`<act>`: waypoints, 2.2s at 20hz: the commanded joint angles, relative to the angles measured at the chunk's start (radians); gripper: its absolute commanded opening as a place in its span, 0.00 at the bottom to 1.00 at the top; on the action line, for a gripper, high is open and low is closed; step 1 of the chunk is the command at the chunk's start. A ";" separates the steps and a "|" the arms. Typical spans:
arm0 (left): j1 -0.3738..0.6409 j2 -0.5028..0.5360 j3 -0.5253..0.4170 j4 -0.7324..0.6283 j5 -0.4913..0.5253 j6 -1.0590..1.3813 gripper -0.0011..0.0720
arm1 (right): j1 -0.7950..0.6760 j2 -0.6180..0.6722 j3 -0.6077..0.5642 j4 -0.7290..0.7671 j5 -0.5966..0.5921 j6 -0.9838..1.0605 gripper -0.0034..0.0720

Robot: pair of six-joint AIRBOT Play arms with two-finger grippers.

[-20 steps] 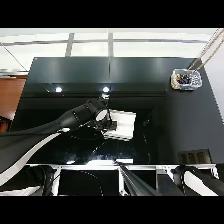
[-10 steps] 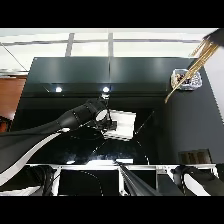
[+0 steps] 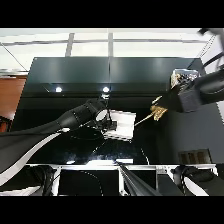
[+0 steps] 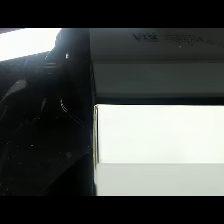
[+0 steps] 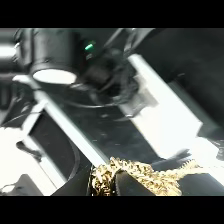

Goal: Fold the box and place the chain.

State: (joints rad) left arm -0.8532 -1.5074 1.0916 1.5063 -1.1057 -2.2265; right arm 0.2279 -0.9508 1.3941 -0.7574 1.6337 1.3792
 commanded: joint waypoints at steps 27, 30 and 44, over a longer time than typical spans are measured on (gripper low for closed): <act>0.001 0.000 0.001 0.000 0.002 0.000 0.05 | 0.199 -0.004 -0.496 -0.002 -0.473 0.067 0.06; 0.001 0.000 0.001 0.000 0.002 0.000 0.05 | 0.230 -0.019 -0.527 -0.007 -0.565 0.077 0.06; 0.001 0.000 0.001 0.000 0.002 0.000 0.05 | -0.098 -0.022 -0.571 -0.665 -0.747 0.225 0.49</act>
State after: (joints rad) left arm -0.8532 -1.5074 1.0916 1.5055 -1.1034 -2.2269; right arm 0.2146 -0.9684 0.8524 -1.1542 1.0451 1.5276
